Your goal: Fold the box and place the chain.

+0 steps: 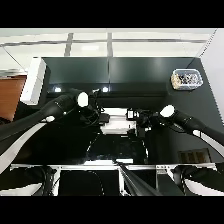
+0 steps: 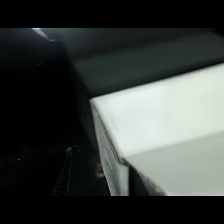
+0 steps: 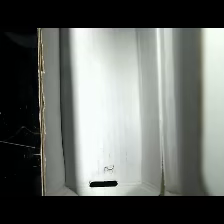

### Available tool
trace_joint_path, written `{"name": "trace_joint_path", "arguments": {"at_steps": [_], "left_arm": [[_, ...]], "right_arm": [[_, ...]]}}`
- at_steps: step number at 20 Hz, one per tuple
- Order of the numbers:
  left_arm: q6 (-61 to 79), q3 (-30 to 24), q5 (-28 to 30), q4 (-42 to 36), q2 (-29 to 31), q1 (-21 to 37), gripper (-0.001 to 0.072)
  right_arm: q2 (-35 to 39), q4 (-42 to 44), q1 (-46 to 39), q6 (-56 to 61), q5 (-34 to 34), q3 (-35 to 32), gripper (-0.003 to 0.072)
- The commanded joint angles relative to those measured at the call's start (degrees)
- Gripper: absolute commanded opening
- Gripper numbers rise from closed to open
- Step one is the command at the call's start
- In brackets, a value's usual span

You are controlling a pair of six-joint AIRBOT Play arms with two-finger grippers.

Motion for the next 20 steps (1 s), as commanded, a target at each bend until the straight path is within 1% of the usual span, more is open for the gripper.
{"name": "trace_joint_path", "arguments": {"at_steps": [1, 3, 9, 13, 14, 16, 17, 18, 19, 20], "left_arm": [[-10.4, 0.1, 1.0, 7.7, -0.5, -4.1, 0.0395], [-13.4, 0.1, 1.4, 9.5, -0.5, -5.8, 0.0396], [-16.2, 0.2, 0.7, 10.0, -0.5, -6.4, 0.0395], [-16.7, 2.4, 0.1, 11.0, -1.3, -6.4, 0.0393], [-16.8, 2.9, 0.2, 11.0, -1.5, -6.4, 0.0379], [-16.8, 3.3, 0.3, 11.0, -1.8, -6.4, 0.0265], [-16.8, 3.3, 0.3, 11.0, -2.0, -6.4, 0.0245], [-16.8, 3.3, 0.3, 11.0, -2.0, -6.4, 0.0111], [-16.9, 3.3, 0.5, 11.0, -2.0, -6.4, 0.0027], [-17.9, 3.3, 0.4, 11.0, -2.0, -6.4, 0.0027]], "right_arm": [[0.0, 0.0, 0.1, 0.0, 0.0, 0.0, 0.0469], [0.0, 0.0, 0.1, 0.0, 0.0, 0.0, 0.0469], [0.0, 0.0, 0.1, 0.0, 0.0, 0.0, 0.0469], [0.0, 0.0, 0.1, 0.0, 0.0, 0.0, 0.0469], [0.0, 0.0, 0.1, 0.0, 0.0, 0.0, 0.0469], [0.0, 0.0, 0.1, 0.0, 0.0, 0.0, 0.0469], [0.0, 0.0, 0.1, 0.0, 0.0, 0.0, 0.0469], [0.0, 0.0, 0.1, 0.0, 0.0, 0.0, 0.0469], [0.0, 0.0, 0.1, 0.0, 0.0, 0.0, 0.0469], [0.0, 0.0, 0.1, 0.0, 0.0, 0.0, 0.0469]]}}
